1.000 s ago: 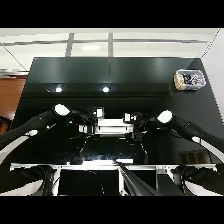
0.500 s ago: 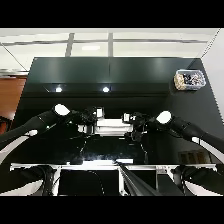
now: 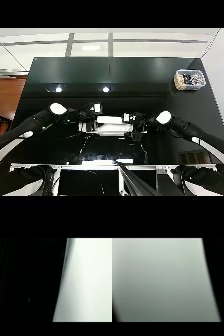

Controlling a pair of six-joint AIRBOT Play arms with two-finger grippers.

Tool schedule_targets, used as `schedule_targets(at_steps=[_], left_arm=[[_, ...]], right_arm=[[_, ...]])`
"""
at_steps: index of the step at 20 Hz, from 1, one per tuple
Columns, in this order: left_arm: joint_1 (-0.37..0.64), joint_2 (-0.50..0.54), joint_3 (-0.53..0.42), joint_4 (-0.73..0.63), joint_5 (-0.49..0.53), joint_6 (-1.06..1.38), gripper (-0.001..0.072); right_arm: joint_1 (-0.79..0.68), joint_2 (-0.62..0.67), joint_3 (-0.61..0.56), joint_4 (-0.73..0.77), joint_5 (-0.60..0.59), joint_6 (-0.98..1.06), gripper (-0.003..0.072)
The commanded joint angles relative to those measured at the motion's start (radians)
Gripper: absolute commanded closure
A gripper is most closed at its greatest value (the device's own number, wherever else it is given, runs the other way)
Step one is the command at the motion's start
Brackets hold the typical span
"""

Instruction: Fold the box and place the chain.

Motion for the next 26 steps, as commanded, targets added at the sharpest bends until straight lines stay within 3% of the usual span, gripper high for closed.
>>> schedule_targets(at_steps=[1, 4, 5, 7, 8, 12, 13, 17, 19, 21, 24, 26], left_arm=[[0.035, 0.097, 0.000, 0.117, -0.007, -0.177, 0.0134], [0.091, 0.229, 0.000, 0.314, -0.079, -0.418, 0.0135], [0.111, 0.278, 0.000, 0.359, -0.122, -0.488, 0.0168], [0.141, 0.357, 0.000, 0.419, -0.215, -0.579, 0.0540], [0.149, 0.386, -0.002, 0.435, -0.256, -0.585, 0.0682], [0.088, 0.381, -0.076, 0.337, -0.428, -0.731, 0.0682], [0.051, 0.369, -0.107, 0.280, -0.425, -0.730, 0.0682], [-0.022, 0.308, -0.151, -0.077, -0.128, -0.679, 0.0679], [-0.022, 0.265, -0.150, -0.328, 0.039, -0.532, 0.0679], [-0.022, 0.206, -0.138, -0.497, 0.132, -0.367, 0.0680], [-0.022, 0.098, -0.080, -0.476, 0.204, -0.304, 0.0681], [-0.023, 0.025, -0.036, -0.375, 0.190, -0.348, 0.0681]], right_arm=[[0.001, 0.000, -0.001, 0.000, 0.000, 0.001, 0.0496], [0.001, 0.000, -0.001, -0.001, 0.000, 0.000, 0.0495], [0.001, 0.000, -0.001, -0.001, 0.000, 0.000, 0.0495], [0.001, 0.000, -0.001, -0.001, 0.002, 0.000, 0.0496], [0.001, 0.000, -0.001, -0.003, 0.003, -0.001, 0.0496], [0.003, 0.000, -0.001, -0.005, 0.003, -0.001, 0.0496], [0.003, 0.000, -0.001, -0.005, 0.003, -0.001, 0.0496], [0.003, 0.000, -0.001, -0.008, 0.005, -0.001, 0.0496], [0.003, 0.000, -0.001, -0.008, 0.006, -0.001, 0.0496], [0.003, -0.001, -0.001, -0.008, 0.006, -0.001, 0.0496], [0.003, 0.000, -0.001, -0.008, 0.006, -0.001, 0.0496], [0.003, -0.001, -0.001, -0.008, 0.005, -0.001, 0.0496]])
